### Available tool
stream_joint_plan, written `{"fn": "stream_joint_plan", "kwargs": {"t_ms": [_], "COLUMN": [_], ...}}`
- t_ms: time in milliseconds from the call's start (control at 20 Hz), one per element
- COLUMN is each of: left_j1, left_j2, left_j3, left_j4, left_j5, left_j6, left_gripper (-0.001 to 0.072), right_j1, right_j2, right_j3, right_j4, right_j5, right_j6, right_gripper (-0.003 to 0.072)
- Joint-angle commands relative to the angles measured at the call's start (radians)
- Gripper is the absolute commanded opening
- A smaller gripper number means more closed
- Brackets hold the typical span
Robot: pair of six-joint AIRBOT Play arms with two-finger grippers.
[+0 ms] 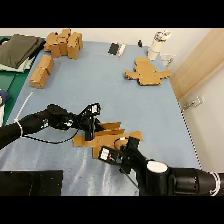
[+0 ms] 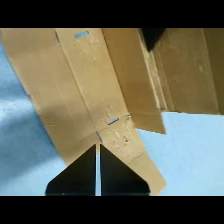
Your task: Fold the box.
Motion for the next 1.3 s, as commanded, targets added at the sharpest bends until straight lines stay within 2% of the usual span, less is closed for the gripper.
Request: {"fn": "stream_joint_plan", "kwargs": {"t_ms": [0, 50, 100, 150, 300, 350, 400, 450, 850, 1250], "left_j1": [0.0, 0.0, 0.0, 0.0, 0.0, 0.0, 0.0, 0.0, 0.0, 0.0], "left_j2": [-0.001, -0.001, -0.001, -0.001, -0.001, -0.001, -0.001, -0.001, -0.001, -0.001], "left_j3": [0.0, 0.0, 0.0, 0.0, 0.0, 0.0, 0.0, 0.0, 0.0, 0.0], "left_j4": [0.0, 0.0, 0.0, 0.0, 0.0, 0.001, 0.0, 0.0, 0.0, 0.0], "left_j5": [0.0, 0.0, 0.0, -0.001, 0.0, 0.0, 0.0, 0.0, 0.0, 0.0], "left_j6": [0.0, 0.0, 0.0, 0.0, 0.0, 0.0, 0.0, 0.0, 0.0, 0.0], "left_gripper": [0.0014, 0.0014, 0.0014, 0.0014, 0.0014, 0.0014, 0.0014, 0.0014, 0.0014, 0.0014], "right_j1": [0.15, 0.185, 0.198, 0.197, 0.196, 0.196, 0.196, 0.196, 0.166, 0.063], "right_j2": [-0.024, -0.023, -0.02, -0.016, -0.017, -0.017, -0.017, -0.019, -0.091, -0.17], "right_j3": [-0.005, 0.008, 0.018, 0.021, 0.02, 0.018, 0.013, 0.005, -0.036, -0.036], "right_j4": [-0.01, -0.019, -0.029, -0.029, -0.021, -0.016, -0.014, -0.011, -0.056, -0.063], "right_j5": [-0.042, -0.079, -0.099, -0.097, -0.088, -0.072, -0.055, -0.04, -0.006, 0.056], "right_j6": [0.129, 0.129, 0.129, 0.129, 0.129, 0.129, 0.129, 0.129, 0.129, 0.129], "right_gripper": [0.0048, 0.0048, 0.0092, 0.0225, 0.0234, 0.0259, 0.0423, 0.0527, 0.0526, 0.0524]}}
